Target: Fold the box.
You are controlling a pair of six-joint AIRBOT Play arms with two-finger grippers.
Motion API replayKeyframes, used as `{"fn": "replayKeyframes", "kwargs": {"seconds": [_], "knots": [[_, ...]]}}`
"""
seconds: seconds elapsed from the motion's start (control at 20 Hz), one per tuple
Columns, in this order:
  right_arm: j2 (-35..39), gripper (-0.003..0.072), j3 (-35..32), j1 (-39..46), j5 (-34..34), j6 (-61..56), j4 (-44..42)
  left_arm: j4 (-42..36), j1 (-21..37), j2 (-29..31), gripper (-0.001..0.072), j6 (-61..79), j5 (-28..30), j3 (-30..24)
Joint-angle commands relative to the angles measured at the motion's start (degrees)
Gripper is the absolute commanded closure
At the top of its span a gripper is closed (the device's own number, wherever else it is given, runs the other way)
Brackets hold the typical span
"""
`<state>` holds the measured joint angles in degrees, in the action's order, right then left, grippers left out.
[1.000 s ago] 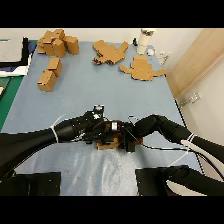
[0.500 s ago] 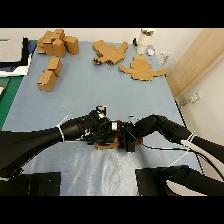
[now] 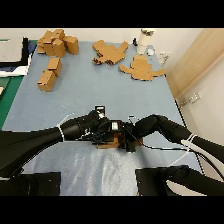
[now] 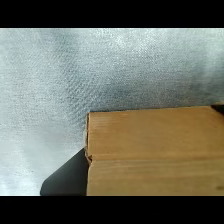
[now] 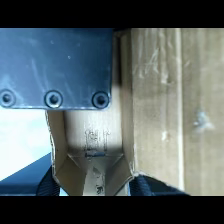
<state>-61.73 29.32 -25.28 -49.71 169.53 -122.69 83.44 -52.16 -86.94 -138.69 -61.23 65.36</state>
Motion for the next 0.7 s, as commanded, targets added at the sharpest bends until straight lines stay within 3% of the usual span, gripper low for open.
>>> {"fn": "replayKeyframes", "kwargs": {"seconds": [0.0,0.1,0.2,0.25,0.65], "knots": [[-0.04,0.0208,0.00,-0.07,0.13,0.02,-0.07,-1.16,0.00,-0.04,0.0695,0.02,0.81,0.07],[-0.04,0.0208,0.00,-0.07,0.13,0.02,-0.07,-1.42,0.00,-0.04,0.0678,0.04,0.79,0.07],[-0.04,0.0208,0.00,-0.07,0.13,0.00,-0.07,-2.10,0.00,-0.04,0.0154,-0.28,0.81,0.07],[-0.04,0.0209,0.00,-0.07,0.13,0.00,-0.07,-2.60,0.04,-0.02,0.0118,-0.39,0.81,0.11],[-0.04,0.0208,0.00,-0.07,0.13,0.02,-0.07,-1.97,0.48,-0.04,0.0120,-0.39,0.81,0.94]]}}
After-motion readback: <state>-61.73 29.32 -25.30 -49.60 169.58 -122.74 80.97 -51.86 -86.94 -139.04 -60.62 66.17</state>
